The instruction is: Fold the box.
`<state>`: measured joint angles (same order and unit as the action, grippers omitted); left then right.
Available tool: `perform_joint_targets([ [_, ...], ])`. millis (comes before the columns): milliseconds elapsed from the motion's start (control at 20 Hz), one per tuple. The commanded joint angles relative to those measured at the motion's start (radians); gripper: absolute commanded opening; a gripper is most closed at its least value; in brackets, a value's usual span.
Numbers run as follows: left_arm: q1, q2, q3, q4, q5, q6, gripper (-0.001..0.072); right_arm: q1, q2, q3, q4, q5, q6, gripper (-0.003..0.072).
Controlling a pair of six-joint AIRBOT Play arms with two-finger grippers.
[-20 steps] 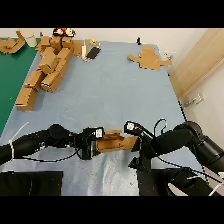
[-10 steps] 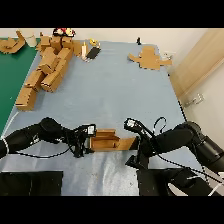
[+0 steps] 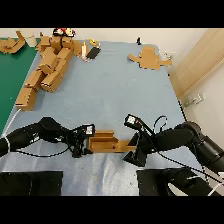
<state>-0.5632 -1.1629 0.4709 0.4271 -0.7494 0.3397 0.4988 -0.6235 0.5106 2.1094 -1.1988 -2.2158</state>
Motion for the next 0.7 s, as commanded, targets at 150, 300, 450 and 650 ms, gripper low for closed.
perform_joint_targets([
  [150, 0.002, -0.003, 0.001, 0.001, 0.071, 0.014, 0.0515, 0.000, 0.000, 0.001, 0.000, 0.006, 0.000, 0.0708],
  [300, 0.002, -0.003, 0.001, 0.019, 0.070, 0.017, 0.0515, 0.000, 0.000, 0.001, 0.000, 0.007, 0.000, 0.0707],
  [450, 0.002, -0.003, 0.001, 0.045, 0.069, 0.016, 0.0515, 0.000, 0.000, 0.001, 0.001, 0.013, 0.000, 0.0708],
  [650, 0.002, -0.003, 0.001, 0.045, 0.067, 0.016, 0.0515, 0.000, -0.001, 0.001, 0.012, 0.014, 0.000, 0.0708],
])
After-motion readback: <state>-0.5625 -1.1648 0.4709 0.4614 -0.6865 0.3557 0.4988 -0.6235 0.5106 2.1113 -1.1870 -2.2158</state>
